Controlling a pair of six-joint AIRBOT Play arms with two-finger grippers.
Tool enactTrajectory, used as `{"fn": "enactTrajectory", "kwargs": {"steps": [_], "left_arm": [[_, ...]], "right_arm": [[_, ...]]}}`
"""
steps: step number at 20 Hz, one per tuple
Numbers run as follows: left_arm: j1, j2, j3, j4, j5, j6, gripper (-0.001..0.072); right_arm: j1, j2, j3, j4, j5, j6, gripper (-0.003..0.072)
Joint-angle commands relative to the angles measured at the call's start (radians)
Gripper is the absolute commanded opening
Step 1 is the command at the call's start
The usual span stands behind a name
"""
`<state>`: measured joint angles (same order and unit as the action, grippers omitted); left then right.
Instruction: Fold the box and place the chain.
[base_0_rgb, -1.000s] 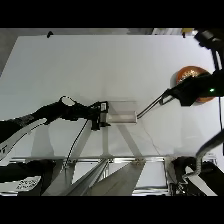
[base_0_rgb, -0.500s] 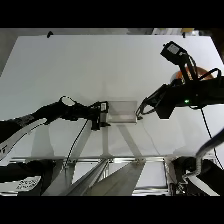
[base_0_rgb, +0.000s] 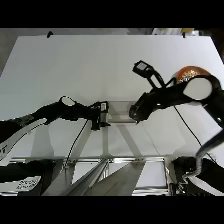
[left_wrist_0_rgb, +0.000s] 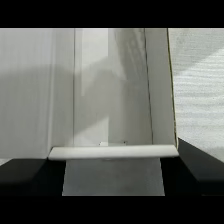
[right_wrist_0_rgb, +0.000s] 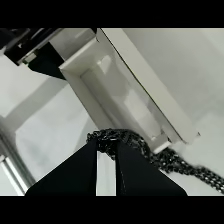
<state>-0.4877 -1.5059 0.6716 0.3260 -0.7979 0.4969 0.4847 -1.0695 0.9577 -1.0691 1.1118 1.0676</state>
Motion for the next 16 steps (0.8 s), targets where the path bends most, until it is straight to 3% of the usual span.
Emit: {"fn": "enactTrajectory", "kwargs": {"steps": [1,8,10,14,16], "left_arm": [[0.000,0.001,0.000,0.000,0.000,0.000,0.0010],[0.000,0.001,0.000,0.000,0.000,0.000,0.0010],[0.000,0.001,0.000,0.000,0.000,0.000,0.0010],[0.000,0.001,0.000,0.000,0.000,0.000,0.0010],[0.000,0.001,0.000,0.000,0.000,0.000,0.0010]], "right_arm": [[0.032,-0.111,-0.010,0.000,-0.071,-0.007,0.0071],[0.069,-0.187,-0.010,-0.008,-0.088,-0.008,0.0084],[0.068,-0.176,-0.010,-0.008,-0.077,-0.031,0.0237],[0.006,-0.087,-0.010,-0.008,-0.020,-0.105,0.0232],[-0.056,-0.039,-0.011,-0.008,0.030,-0.202,0.0159]]}}
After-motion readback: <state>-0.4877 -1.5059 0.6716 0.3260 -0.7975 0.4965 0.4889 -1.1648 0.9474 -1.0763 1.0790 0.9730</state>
